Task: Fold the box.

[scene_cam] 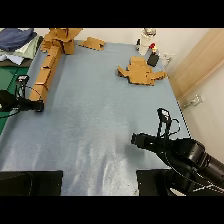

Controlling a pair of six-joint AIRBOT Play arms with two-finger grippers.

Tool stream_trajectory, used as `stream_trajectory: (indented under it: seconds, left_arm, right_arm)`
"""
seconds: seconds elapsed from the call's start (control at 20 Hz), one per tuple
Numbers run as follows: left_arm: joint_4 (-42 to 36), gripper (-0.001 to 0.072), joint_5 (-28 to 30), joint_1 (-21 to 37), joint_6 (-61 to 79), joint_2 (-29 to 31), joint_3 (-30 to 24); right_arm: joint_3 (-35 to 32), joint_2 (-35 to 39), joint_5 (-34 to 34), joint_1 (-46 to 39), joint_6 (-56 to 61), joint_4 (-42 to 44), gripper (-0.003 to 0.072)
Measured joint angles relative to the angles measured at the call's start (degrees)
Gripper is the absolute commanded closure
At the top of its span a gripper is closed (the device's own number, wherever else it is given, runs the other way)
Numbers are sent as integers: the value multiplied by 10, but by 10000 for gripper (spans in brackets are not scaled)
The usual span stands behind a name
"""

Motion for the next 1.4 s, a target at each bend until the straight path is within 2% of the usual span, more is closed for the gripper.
stream_trajectory:
  seconds: [0.1,0.15,0.2,0.25,0.35,0.45,0.65,0.8,1.0,1.15,1.4]
  left_arm:
    - [2,14,-42,15,-2,26,8]
    - [2,110,-68,22,-7,44,14]
    - [2,512,-95,27,-17,61,19]
    - [1,697,-126,29,-26,80,26]
    - [-2,698,-188,15,-32,114,38]
    - [-7,698,-246,-26,-58,139,53]
    - [-10,698,-321,-163,-166,157,70]
    - [-10,698,-326,-282,-247,143,75]
    - [-11,698,-314,-385,-314,96,77]
    - [-10,696,-308,-426,-340,68,77]
    - [-10,697,-302,-447,-355,54,77]
  right_arm:
    - [0,0,0,0,-5,9,682]
    - [0,-2,0,0,-9,14,682]
    - [0,-9,0,0,-16,19,682]
    - [2,-19,0,0,-23,22,682]
    - [14,-55,0,-4,-49,30,681]
    - [47,-113,-4,-13,-91,46,681]
    - [156,-261,-42,-29,-194,81,682]
    - [244,-357,-63,-34,-255,95,682]
    - [323,-433,-75,-36,-300,116,681]
    - [348,-455,-81,-36,-313,120,681]
    - [361,-467,-105,-36,-321,124,682]
